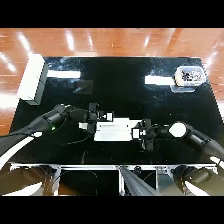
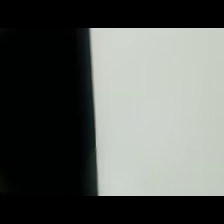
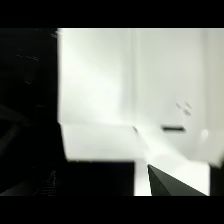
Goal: Fold the box and place the chain.
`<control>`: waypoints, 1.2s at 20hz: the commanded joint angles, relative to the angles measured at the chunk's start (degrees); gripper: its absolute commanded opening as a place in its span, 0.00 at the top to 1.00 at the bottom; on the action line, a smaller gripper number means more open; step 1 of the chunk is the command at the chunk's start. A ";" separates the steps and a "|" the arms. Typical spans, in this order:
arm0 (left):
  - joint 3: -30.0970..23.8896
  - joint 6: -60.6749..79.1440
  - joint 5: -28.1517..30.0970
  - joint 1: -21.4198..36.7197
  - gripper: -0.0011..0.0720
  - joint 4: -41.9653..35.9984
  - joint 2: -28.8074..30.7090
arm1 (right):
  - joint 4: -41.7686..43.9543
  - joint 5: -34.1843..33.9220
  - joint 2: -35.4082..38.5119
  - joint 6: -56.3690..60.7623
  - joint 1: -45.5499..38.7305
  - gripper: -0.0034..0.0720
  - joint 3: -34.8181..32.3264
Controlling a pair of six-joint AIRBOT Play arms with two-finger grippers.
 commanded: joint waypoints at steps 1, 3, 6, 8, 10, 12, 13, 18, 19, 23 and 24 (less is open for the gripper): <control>0.00 0.00 0.00 -0.02 0.96 -0.63 0.00 | 2.97 -3.58 -1.99 -1.97 3.96 0.02 -0.07; 0.00 0.00 0.02 -0.02 0.96 -0.63 0.00 | 5.44 -7.23 -2.21 -2.14 5.84 0.02 -0.04; 0.00 0.00 0.00 -0.02 0.96 -0.63 0.00 | 12.24 -12.44 -2.21 -3.45 7.30 0.03 -0.04; 0.00 0.00 0.02 -0.02 0.96 -0.63 0.00 | 14.56 -14.84 -2.12 -3.45 7.34 0.03 0.02; 0.00 0.00 0.07 -0.02 0.96 -0.63 0.00 | 14.53 -15.85 -1.66 -3.41 7.34 0.03 0.00; 0.00 0.00 0.07 -0.02 0.96 -0.61 0.00 | 14.53 -15.82 -0.11 -3.08 7.34 0.02 0.00; 0.00 0.00 0.07 -0.02 0.96 -0.61 0.00 | 14.51 -15.87 0.94 -3.04 7.19 0.02 0.00; 0.00 0.00 0.04 -0.02 0.96 -0.61 0.00 | 14.10 -14.75 5.77 -1.92 7.08 0.02 0.00; 0.00 0.00 0.02 -0.02 0.96 -0.61 0.00 | 14.08 -14.82 5.81 0.11 7.06 0.02 0.00; 0.00 0.00 0.02 -0.02 0.96 -0.61 0.00 | 13.92 -14.80 5.79 5.57 4.11 0.02 0.00; 0.00 0.00 0.04 -0.02 0.96 -0.61 0.00 | 13.92 -14.78 5.79 7.06 2.93 0.02 0.00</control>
